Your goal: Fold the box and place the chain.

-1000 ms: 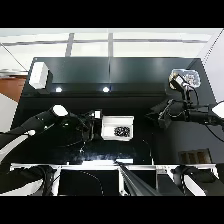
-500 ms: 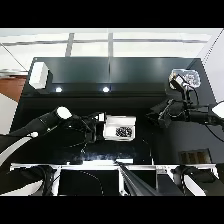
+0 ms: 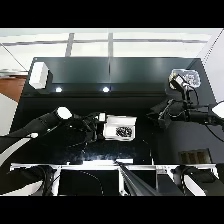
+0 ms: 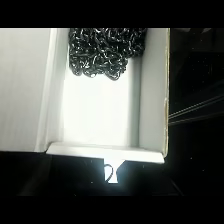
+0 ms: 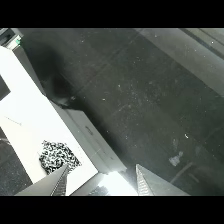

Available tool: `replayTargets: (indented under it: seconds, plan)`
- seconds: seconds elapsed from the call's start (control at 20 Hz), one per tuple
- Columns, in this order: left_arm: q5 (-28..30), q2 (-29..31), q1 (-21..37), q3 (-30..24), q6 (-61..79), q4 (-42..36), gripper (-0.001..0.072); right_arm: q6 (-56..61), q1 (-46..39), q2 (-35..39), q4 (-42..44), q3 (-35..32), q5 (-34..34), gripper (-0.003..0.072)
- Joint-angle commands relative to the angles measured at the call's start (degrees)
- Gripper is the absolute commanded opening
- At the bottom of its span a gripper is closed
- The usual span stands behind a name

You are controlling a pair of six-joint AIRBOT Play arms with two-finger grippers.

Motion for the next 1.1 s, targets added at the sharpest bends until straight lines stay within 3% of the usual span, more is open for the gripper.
replayTargets:
  seconds: [0.0, 0.2, 0.3, 0.45, 0.55, 0.6, 0.65, 0.9, 1.05]
  plan:
    - [-0.1, -0.4, -0.1, 0.1, 0.4, -0.5, 0.0720, 0.0, 0.0, 0.0, 0.0, 0.0, 0.0, 0.0498]
    - [0.1, -0.7, -0.5, 0.1, 0.5, -0.9, 0.0677, 0.0, 0.0, 0.0, 0.0, 0.0, 0.0, 0.0498]
    - [0.1, -0.7, -0.5, 0.1, 0.5, -0.9, 0.0487, 0.0, 0.0, 0.0, 0.0, 0.0, 0.0, 0.0498]
    - [0.1, -0.7, -0.5, 0.1, 0.5, -0.9, 0.0349, 0.0, 0.2, 0.0, 0.1, 0.0, 0.0, 0.0501]
    - [0.1, -0.7, -0.5, 0.1, 0.5, -0.9, 0.0349, 2.7, 0.2, 0.0, 0.2, -0.1, -1.1, 0.0532]
    - [0.1, -0.7, -0.5, 0.1, 0.5, -0.9, 0.0349, 6.2, 0.3, -0.1, 0.0, -0.1, -3.7, 0.0672]
    - [0.1, -0.7, -0.6, 0.1, 0.5, -0.9, 0.0349, 7.9, 1.1, -0.2, 0.0, -0.1, -7.6, 0.0706]
    - [0.2, -0.7, -0.9, 0.1, 0.5, -0.9, 0.0349, 8.6, 11.3, -5.8, 0.0, 0.0, -21.7, 0.0704]
    - [0.2, -0.7, -0.9, 0.1, 0.5, -0.9, 0.0349, 8.4, 14.2, -9.3, 0.1, 0.0, -22.5, 0.0703]
